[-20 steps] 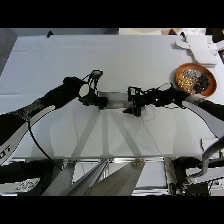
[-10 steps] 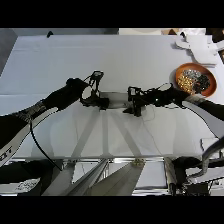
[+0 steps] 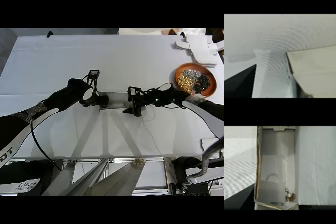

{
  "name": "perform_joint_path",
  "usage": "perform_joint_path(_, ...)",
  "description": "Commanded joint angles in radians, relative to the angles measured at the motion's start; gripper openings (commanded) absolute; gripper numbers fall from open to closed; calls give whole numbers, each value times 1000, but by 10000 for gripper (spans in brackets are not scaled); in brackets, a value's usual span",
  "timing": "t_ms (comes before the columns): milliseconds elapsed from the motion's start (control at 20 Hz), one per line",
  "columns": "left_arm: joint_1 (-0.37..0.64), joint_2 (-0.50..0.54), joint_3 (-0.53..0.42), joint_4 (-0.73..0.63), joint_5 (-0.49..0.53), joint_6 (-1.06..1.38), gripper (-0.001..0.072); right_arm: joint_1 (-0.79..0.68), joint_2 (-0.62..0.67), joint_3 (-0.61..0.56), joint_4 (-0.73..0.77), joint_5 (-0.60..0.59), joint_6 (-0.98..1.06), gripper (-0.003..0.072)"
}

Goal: Fold the box and place the chain.

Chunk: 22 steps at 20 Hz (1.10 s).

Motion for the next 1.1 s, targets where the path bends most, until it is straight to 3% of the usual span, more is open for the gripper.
perform_joint_path(0,-15,-9,0,38,1,-60,667,-1,0,1,0,0,0,359)
perform_joint_path(200,-39,-23,0,44,0,-61,628,-1,0,1,0,0,0,359)
perform_joint_path(250,-39,-23,0,44,0,-61,602,-1,0,1,0,0,0,359)
perform_joint_path(300,-39,-23,0,44,1,-61,507,-1,0,1,0,0,0,359)
perform_joint_path(450,-40,-23,0,43,12,-62,464,-1,0,1,0,0,0,359)
perform_joint_path(550,-42,-23,0,40,29,-61,345,-1,0,1,0,0,0,359)
perform_joint_path(650,-47,-23,0,39,60,-61,180,-1,0,1,0,0,0,359)
perform_joint_path(700,-50,-23,0,37,77,-61,60,-1,0,1,0,0,0,359)
perform_joint_path(750,-51,-23,0,37,87,-59,11,-1,0,1,0,0,0,359)
perform_joint_path(950,-51,-23,0,32,83,-58,16,-1,0,1,0,0,0,359)
perform_joint_path(1000,-51,-23,0,31,79,-58,47,-1,0,1,0,0,0,359)
perform_joint_path(1050,-50,-22,0,24,72,-57,159,-1,0,1,0,0,0,359)
